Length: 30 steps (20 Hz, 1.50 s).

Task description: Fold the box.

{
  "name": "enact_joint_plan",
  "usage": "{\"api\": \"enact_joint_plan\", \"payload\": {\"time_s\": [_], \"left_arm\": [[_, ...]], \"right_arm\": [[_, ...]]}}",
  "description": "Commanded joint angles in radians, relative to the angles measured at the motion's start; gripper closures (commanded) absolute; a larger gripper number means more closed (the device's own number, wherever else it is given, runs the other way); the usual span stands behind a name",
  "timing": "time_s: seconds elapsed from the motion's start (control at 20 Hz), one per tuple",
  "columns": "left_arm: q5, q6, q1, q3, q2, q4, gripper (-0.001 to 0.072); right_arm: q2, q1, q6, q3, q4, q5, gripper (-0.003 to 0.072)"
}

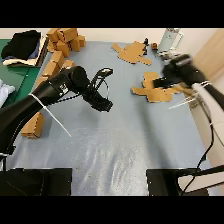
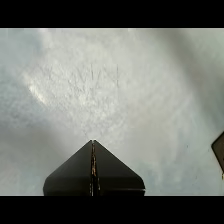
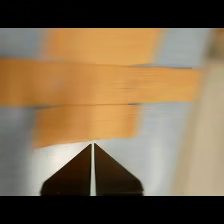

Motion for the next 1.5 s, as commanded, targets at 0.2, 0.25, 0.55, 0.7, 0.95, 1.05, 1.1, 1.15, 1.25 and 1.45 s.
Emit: {"api": "enact_joint_plan", "payload": {"time_s": [0.2, 0.25, 0.55, 0.7, 0.95, 1.05, 1.1, 1.15, 1.25, 1.45], "left_arm": [[0.177, 0.000, 0.001, 0.001, -0.001, -0.064, 0.0696], [0.186, 0.000, 0.000, 0.001, -0.001, -0.064, 0.0697], [0.232, 0.000, 0.001, 0.001, -0.001, -0.064, 0.0697], [0.244, 0.000, 0.001, 0.001, -0.001, -0.064, 0.0696], [0.281, 0.000, 0.001, 0.001, -0.001, -0.064, 0.0696], [0.282, 0.000, 0.001, 0.001, -0.001, -0.064, 0.0696], [0.282, 0.000, 0.001, 0.001, -0.001, -0.064, 0.0696], [0.281, 0.000, 0.001, 0.001, -0.001, -0.064, 0.0696], [0.281, 0.000, 0.001, 0.001, -0.001, -0.064, 0.0696], [0.282, 0.000, 0.001, 0.001, -0.001, -0.076, 0.0696]], "right_arm": [[-0.249, -0.638, -0.389, 0.179, 1.004, 0.101, 0.0297], [-0.299, -0.663, -0.409, 0.209, 1.053, 0.097, 0.0289], [-0.515, -0.638, -0.473, 0.398, 1.074, 0.045, 0.0288], [-0.579, -0.627, -0.472, 0.476, 1.075, 0.021, 0.0299], [-0.599, -0.620, -0.472, 0.499, 1.076, -0.033, 0.0326], [-0.599, -0.615, -0.474, 0.502, 1.081, -0.096, 0.0352], [-0.598, -0.613, -0.491, 0.510, 1.094, -0.144, 0.0353], [-0.597, -0.608, -0.526, 0.520, 1.114, -0.198, 0.0355], [-0.589, -0.593, -0.580, 0.543, 1.132, -0.288, 0.0489], [-0.542, -0.540, -0.673, 0.544, 1.139, -0.372, 0.0683]]}}
